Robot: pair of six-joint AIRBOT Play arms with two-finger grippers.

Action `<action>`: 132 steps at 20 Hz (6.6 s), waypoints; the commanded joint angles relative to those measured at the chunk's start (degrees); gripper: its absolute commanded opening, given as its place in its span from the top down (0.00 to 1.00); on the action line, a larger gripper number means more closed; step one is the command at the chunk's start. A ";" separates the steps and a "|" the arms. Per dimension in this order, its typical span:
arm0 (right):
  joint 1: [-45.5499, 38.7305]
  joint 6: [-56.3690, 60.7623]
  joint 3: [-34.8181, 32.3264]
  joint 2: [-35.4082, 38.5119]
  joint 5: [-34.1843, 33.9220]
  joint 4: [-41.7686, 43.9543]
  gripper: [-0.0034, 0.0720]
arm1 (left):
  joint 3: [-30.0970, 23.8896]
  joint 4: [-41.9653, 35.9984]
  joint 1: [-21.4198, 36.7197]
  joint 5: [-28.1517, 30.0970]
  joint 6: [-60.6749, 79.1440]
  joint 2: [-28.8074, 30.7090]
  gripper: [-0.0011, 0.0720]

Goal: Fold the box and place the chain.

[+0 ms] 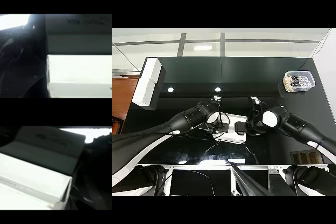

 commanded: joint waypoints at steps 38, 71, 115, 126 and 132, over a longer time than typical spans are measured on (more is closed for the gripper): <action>5.68 20.11 6.21 -8.85 9.51 -9.25 0.94 | 0.02 0.02 0.04 -0.02 0.02 0.00 0.95; 4.79 10.38 6.21 9.51 10.03 -16.76 0.44 | 0.02 0.02 0.07 -0.07 0.02 0.00 0.95; -56.63 -3.63 67.28 -49.94 15.93 -17.77 0.55 | 0.02 0.02 0.07 0.02 0.04 0.00 0.95; -56.57 -23.76 67.87 -30.62 16.87 -16.55 0.94 | 0.02 0.02 0.07 0.00 0.04 0.00 0.95; -56.54 -28.89 67.87 -12.66 13.11 -6.99 0.95 | 0.02 0.02 0.07 0.02 0.04 0.00 0.95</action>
